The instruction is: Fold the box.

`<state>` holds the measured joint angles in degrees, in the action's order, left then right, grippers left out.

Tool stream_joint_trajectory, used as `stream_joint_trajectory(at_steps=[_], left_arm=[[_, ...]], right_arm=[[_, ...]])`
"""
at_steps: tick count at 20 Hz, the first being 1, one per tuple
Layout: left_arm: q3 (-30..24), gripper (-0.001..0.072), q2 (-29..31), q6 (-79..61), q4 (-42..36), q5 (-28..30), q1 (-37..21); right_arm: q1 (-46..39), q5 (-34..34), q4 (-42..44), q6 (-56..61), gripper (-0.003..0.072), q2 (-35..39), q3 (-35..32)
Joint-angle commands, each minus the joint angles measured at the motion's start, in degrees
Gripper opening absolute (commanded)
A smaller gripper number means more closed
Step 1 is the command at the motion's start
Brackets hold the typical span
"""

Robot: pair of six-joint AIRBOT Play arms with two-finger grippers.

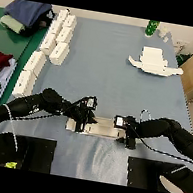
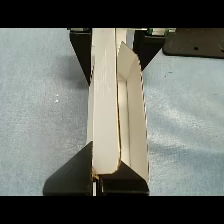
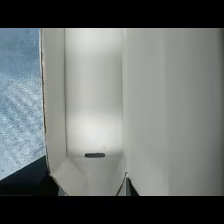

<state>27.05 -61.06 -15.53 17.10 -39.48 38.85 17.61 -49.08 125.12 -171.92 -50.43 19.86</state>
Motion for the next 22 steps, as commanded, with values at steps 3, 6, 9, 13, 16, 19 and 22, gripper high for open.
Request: stream_joint_trajectory(at_steps=[3, 6, 9, 13, 16, 19, 22], left_arm=[[0.0, 0.0013, 0.0, 0.0, 0.1, 0.0, 0.0], [0.0, 0.0014, 0.0, 0.0, 0.1, 0.0, 0.0], [0.0, 0.0014, 0.0, 0.0, 0.1, 0.0, 0.0], [0.0, 0.0013, 0.0, 0.0, 0.1, 0.0, 0.0], [0.0, 0.0013, 0.0, 0.0, 0.1, 0.0, 0.0], [0.0, 0.0014, 0.0, 0.0, 0.1, 0.0, 0.0], [0.0, 0.0014, 0.0, 0.0, 0.1, 0.0, 0.0]], right_arm=[[0.0, 1.1, 0.3, 1.0, 0.0669, 0.5, 0.1], [0.0, 1.1, 0.2, 1.0, 0.0658, 0.5, 0.0], [0.0, 1.5, 0.2, 0.9, 0.0582, 0.5, -0.3], [0.0, 1.7, 0.2, 0.9, 0.0544, 0.1, -1.4], [0.0, 2.1, 0.3, 0.9, 0.0542, 0.2, -1.5], [0.0, 2.1, 0.2, 0.9, 0.0542, 0.2, -1.5], [0.0, 2.1, 0.0, 0.9, 0.0542, 0.2, -1.5]])
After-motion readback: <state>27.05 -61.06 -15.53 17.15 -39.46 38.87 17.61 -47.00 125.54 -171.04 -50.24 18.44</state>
